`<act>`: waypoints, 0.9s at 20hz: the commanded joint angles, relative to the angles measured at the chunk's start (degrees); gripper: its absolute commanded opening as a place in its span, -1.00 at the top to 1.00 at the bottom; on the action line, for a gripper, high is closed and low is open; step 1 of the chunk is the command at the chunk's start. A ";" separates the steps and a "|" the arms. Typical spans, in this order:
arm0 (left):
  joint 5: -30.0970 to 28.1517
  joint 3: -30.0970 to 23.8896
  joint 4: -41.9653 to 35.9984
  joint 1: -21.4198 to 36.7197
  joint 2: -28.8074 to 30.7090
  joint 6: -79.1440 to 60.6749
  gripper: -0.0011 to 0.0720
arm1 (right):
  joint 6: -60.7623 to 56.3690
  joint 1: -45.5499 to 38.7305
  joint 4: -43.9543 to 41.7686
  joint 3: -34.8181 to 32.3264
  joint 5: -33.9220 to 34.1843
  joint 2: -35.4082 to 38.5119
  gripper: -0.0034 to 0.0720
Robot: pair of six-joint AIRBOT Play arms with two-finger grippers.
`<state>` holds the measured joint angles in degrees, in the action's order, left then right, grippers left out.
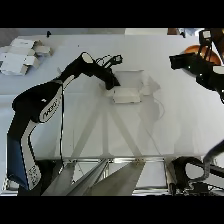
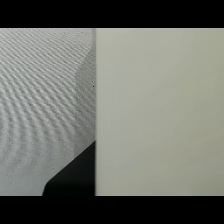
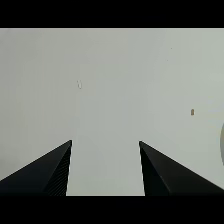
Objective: Fold the box and place the chain.
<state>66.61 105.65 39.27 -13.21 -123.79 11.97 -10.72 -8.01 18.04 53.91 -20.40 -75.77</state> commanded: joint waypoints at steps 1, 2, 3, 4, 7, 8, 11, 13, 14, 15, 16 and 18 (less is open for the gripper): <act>-0.17 0.00 0.31 0.04 -0.07 0.00 0.97 | -0.02 -0.02 -0.02 0.07 -0.09 0.02 -0.30; -0.17 0.00 0.31 0.04 -0.09 -0.02 0.97 | -0.02 -0.04 -0.02 0.07 -0.11 0.02 -0.30; -0.17 0.00 0.46 0.04 -0.07 -0.02 0.96 | -0.02 -0.02 -0.02 0.07 -0.11 0.02 -0.30; -0.15 0.00 0.55 0.04 -0.09 -0.02 0.96 | -0.02 -0.02 -0.02 0.07 -0.11 0.02 -0.30; 0.07 0.00 0.48 0.04 -0.07 -0.02 0.92 | -0.02 -0.02 -0.02 0.07 -0.26 0.02 -0.30; 0.04 0.00 0.46 0.00 -0.07 -0.02 0.92 | 0.00 -0.02 0.00 0.07 -1.01 0.04 -0.30; 0.04 0.00 0.44 -0.07 -0.07 -0.02 0.92 | 0.76 -0.02 3.63 0.07 -5.07 0.26 -0.30; 0.04 0.00 0.44 -0.07 -0.07 0.00 0.92 | 0.74 -0.02 11.08 0.07 -9.99 1.29 -0.40; 0.04 0.00 0.44 -0.07 -0.07 -0.02 0.92 | 0.68 -0.02 14.53 0.07 -13.22 2.08 -0.63; 0.04 0.00 0.44 -0.07 -0.07 -0.02 0.92 | 0.68 -0.02 16.61 0.07 -16.72 2.91 -0.86; 0.04 0.00 0.44 -0.07 -0.07 0.00 0.92 | 0.70 -0.02 17.49 0.07 -19.63 3.67 -0.90; 0.04 0.00 0.44 -0.07 -0.07 -0.02 0.92 | 0.72 -0.04 17.81 0.07 -23.74 5.05 -0.93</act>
